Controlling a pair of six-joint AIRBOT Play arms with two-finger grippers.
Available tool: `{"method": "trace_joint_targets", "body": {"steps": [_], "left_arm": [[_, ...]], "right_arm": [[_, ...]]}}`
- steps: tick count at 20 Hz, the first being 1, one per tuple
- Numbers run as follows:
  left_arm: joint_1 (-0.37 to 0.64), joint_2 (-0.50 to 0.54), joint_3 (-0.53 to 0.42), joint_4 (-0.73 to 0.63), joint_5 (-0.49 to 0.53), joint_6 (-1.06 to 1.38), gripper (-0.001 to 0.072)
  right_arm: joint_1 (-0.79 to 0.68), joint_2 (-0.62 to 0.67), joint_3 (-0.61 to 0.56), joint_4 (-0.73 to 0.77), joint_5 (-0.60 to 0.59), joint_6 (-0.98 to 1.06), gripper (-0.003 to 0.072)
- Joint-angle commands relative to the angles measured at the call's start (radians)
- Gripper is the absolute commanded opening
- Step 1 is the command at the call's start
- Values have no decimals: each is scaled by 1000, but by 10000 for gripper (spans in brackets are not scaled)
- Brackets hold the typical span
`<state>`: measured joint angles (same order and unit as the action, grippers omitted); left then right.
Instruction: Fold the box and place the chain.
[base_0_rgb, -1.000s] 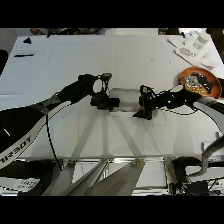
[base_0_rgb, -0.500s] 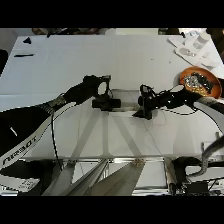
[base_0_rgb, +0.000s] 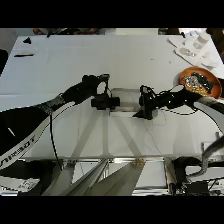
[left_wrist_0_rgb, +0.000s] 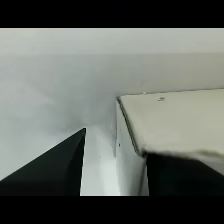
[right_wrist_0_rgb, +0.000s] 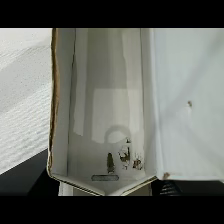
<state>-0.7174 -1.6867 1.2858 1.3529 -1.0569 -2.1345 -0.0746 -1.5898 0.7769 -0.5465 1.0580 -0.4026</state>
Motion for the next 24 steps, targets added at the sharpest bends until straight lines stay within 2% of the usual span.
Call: {"method": "trace_joint_targets", "body": {"steps": [1,5,10,14,16,17,18,19,21,22,23,24], "left_arm": [[1,51,1,-8,-3,37,417],[4,146,1,-9,-25,122,417],[49,321,-12,-5,-87,469,417],[149,475,-129,-37,-67,977,414],[247,504,-227,-152,-50,1236,388],[301,502,-278,-234,-42,1392,312],[348,494,-329,-315,-29,1553,315],[394,481,-381,-401,-19,1729,341],[450,445,-460,-528,5,2055,565],[462,423,-487,-583,22,2204,651],[471,399,-502,-640,29,2326,701],[480,363,-507,-711,22,2433,699]], "right_arm": [[0,0,0,2,1,2,321],[0,0,0,2,0,2,321],[0,0,0,2,1,2,321],[0,0,0,2,1,2,321],[0,0,0,2,0,2,321],[0,0,0,2,0,2,321],[0,0,0,2,1,2,321],[0,0,0,2,1,2,321],[0,0,0,2,1,2,321],[0,0,0,2,0,2,321],[0,0,0,2,1,2,321],[0,0,0,2,0,2,321]]}}
